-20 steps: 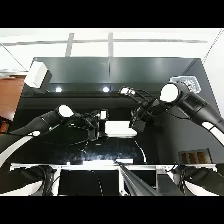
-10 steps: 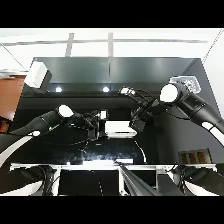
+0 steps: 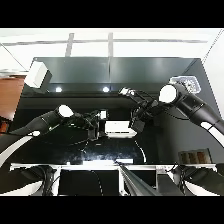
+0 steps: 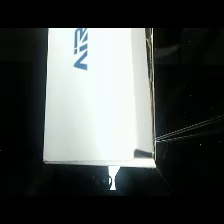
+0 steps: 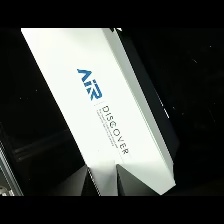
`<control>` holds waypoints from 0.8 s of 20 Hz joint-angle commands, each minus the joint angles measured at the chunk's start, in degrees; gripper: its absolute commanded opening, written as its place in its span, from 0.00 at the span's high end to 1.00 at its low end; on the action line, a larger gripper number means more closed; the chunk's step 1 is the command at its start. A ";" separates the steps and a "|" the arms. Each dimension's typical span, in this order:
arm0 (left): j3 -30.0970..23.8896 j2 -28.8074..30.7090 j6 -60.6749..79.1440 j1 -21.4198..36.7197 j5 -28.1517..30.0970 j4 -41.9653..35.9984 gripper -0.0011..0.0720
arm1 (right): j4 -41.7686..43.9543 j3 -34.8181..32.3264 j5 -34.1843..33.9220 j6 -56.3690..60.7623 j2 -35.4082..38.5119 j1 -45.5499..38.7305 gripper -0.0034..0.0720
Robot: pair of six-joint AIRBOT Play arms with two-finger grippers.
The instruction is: Fold the box and place the chain.
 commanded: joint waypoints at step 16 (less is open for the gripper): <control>-0.04 -0.04 0.07 -0.02 0.00 0.02 0.42 | -3.63 -0.15 -3.04 4.17 -0.04 2.10 0.70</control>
